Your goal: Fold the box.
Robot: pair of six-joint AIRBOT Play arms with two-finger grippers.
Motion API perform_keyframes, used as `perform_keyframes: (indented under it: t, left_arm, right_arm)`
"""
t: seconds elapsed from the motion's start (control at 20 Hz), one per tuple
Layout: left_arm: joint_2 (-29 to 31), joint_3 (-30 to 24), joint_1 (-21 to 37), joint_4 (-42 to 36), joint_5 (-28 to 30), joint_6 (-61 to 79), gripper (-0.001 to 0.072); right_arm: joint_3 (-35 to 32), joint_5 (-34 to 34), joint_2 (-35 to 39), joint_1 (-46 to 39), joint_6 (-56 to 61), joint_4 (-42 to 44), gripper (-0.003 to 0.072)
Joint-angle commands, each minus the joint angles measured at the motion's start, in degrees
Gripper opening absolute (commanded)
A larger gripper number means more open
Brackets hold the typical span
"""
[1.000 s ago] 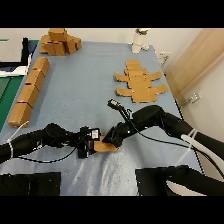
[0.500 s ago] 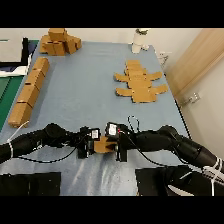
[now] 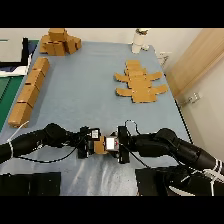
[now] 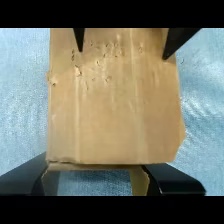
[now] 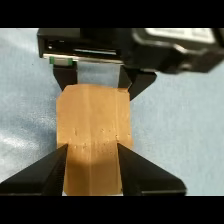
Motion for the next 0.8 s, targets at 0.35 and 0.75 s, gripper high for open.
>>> perform_keyframes:
  t: [0.35,0.75]
  left_arm:
    - [0.02,0.00,0.04,0.02,0.00,0.00,0.0471]
    - [0.02,0.00,0.04,0.02,0.00,0.00,0.0471]
  right_arm:
    - [-0.04,5.11,-0.92,13.27,26.40,-30.62,0.0495]
    - [-1.25,4.63,-1.09,21.16,44.72,-46.69,0.0494]
